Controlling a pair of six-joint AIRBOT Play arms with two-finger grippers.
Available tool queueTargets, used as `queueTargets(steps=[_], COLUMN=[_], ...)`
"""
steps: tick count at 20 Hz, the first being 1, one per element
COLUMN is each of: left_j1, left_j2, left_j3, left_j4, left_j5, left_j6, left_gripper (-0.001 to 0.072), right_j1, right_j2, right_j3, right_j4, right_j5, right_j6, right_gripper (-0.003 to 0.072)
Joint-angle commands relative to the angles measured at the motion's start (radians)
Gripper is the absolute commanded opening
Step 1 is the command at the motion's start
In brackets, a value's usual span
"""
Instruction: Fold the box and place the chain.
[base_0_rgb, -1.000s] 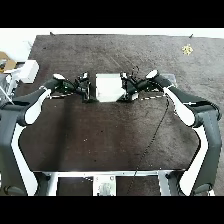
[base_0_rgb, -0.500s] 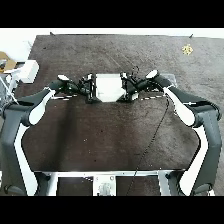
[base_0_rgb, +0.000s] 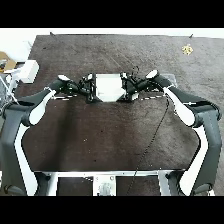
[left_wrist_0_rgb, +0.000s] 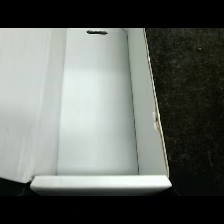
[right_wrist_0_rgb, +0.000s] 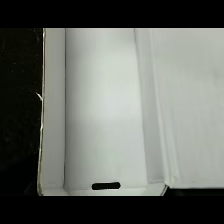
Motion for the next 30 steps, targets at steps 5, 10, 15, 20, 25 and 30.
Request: queueTargets(steps=[5,10,15,20,25,30], left_j1=[0.0,0.0,0.0,0.0,-0.001,-0.001], left_j2=[0.0,0.0,0.0,0.0,0.0,0.0], left_j3=[0.001,0.001,0.001,0.001,0.001,0.001], left_j4=[0.005,0.004,0.003,0.003,0.003,0.004], left_j5=[0.019,0.024,0.024,0.024,0.024,0.024], left_j6=[-0.002,-0.002,-0.002,-0.002,-0.002,-0.002], left_gripper=[0.0341,0.0341,0.0341,0.0341,0.0341,0.0341], right_j1=[0.0,0.0,0.0,0.0,0.0,-0.001], right_j2=[0.0,0.0,0.0,0.0,0.0,0.005], right_j3=[0.0,0.0,0.0,0.0,0.0,0.0], right_j4=[0.0,0.0,0.0,0.0,0.0,0.007], right_j5=[0.0,0.0,0.0,0.0,0.0,0.0], right_j6=[0.0,0.0,0.0,0.0,0.0,0.004], right_gripper=[0.0507,0.0507,0.0507,0.0507,0.0507,0.0686])
